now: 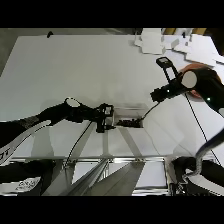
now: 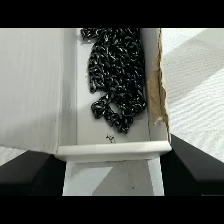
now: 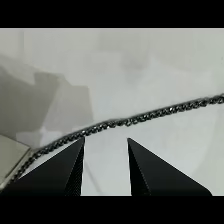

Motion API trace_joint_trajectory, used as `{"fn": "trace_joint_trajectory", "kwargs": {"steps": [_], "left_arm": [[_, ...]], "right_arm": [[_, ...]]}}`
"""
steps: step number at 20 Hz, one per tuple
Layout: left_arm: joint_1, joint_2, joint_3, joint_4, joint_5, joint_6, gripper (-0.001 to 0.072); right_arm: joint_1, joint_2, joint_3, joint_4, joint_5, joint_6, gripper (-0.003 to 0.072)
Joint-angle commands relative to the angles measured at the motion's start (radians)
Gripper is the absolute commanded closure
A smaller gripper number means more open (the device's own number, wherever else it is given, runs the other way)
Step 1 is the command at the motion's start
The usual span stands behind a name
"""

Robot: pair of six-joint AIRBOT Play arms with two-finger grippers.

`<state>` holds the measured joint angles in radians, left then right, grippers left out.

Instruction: Fold the box and place the chain.

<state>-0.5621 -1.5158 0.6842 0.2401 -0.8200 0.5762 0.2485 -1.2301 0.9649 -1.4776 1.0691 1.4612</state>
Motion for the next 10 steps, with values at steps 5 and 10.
{"fn": "trace_joint_trajectory", "kwargs": {"steps": [5, 10], "left_arm": [[0.0, 0.0, 0.0, 0.0, 0.0, 0.0, 0.022], [0.0, 0.0, 0.0, 0.0, 0.0, 0.0, 0.022]], "right_arm": [[-0.012, -0.071, -0.032, -0.012, -0.061, 0.11, 0.038], [-0.012, -0.138, -0.04, -0.012, -0.063, 0.137, 0.0267]]}}
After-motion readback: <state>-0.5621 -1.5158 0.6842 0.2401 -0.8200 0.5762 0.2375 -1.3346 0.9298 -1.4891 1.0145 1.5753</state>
